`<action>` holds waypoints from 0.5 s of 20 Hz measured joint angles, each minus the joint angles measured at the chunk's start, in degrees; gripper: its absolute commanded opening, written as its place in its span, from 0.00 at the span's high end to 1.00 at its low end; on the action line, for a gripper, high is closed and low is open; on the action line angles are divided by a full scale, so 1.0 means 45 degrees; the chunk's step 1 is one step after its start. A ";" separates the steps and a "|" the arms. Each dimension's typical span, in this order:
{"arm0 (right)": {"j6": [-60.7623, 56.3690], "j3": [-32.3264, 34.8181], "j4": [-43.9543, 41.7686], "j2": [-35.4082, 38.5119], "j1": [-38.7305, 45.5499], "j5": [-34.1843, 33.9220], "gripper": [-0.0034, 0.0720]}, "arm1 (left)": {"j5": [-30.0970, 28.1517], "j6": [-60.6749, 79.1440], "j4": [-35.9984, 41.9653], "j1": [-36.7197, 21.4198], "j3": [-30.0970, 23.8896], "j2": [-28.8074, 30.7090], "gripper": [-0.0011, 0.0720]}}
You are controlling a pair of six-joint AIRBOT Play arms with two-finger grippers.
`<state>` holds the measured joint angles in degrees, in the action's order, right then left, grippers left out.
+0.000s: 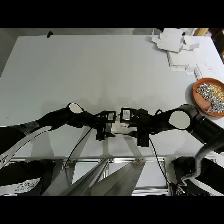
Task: Fold the box and place the chain.
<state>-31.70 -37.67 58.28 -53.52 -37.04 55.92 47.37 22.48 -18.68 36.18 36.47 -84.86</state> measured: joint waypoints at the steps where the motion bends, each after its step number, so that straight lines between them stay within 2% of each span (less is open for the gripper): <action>1: 0.0005 0.0000 0.0000 0.0034 0.0000 0.0029 0.78 | 0.0005 -0.0005 0.0000 0.0000 0.0000 0.0000 0.70; 2: 0.0005 0.0000 -0.0005 0.0063 0.0000 0.0034 0.91 | 0.0000 -0.0005 0.0000 0.0000 0.0000 0.0000 0.70; 10: 0.0005 0.0000 0.0044 -0.0185 0.0000 -0.0612 0.93 | 0.0005 -0.0005 0.0000 0.0000 -0.0005 0.0000 0.70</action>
<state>-31.68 -37.67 58.48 -54.35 -37.04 53.17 47.40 22.46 -18.68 36.18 36.45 -84.86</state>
